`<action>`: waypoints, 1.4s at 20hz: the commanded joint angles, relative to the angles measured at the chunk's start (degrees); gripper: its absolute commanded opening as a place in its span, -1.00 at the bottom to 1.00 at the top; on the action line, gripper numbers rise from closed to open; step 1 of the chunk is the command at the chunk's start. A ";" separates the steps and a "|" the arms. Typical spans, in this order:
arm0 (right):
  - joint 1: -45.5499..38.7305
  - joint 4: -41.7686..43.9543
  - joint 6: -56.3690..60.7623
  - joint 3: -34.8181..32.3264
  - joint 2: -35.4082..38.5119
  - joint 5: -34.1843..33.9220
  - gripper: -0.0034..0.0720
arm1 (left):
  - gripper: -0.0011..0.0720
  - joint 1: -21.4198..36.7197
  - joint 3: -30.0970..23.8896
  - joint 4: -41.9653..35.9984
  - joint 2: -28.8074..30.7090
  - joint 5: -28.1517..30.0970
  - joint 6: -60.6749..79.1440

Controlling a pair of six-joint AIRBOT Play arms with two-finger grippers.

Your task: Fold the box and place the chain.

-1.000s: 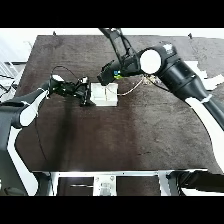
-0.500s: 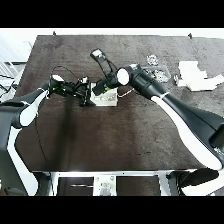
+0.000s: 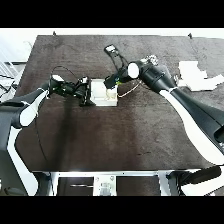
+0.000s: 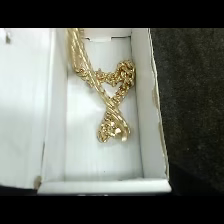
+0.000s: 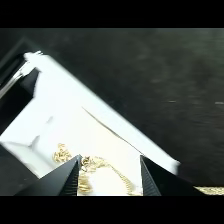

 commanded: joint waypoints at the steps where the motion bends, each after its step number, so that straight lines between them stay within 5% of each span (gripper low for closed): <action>1: -2.29 -0.22 0.87 0.02 1.62 2.84 0.32 | 0.33 0.02 -0.02 0.00 0.02 0.07 0.02; 6: -1.81 4.66 0.87 -0.87 1.57 10.16 0.51 | 0.33 0.02 -0.02 0.00 0.02 0.09 0.02; 11: -5.99 -8.63 6.99 -1.36 1.60 9.55 0.51 | 0.33 0.02 -0.02 0.02 0.02 0.04 0.02; 17: -19.02 -3.17 14.78 -8.57 -1.09 -10.25 0.51 | 0.33 0.02 -0.02 0.00 0.02 0.09 0.02; 26: -21.94 6.97 14.21 -8.28 -12.13 -23.54 0.44 | 0.33 0.02 -0.02 0.00 0.02 0.11 0.02; 28: -21.81 7.93 14.19 -8.28 -12.94 -24.98 -0.13 | 0.33 0.02 -0.02 0.00 0.02 0.11 0.02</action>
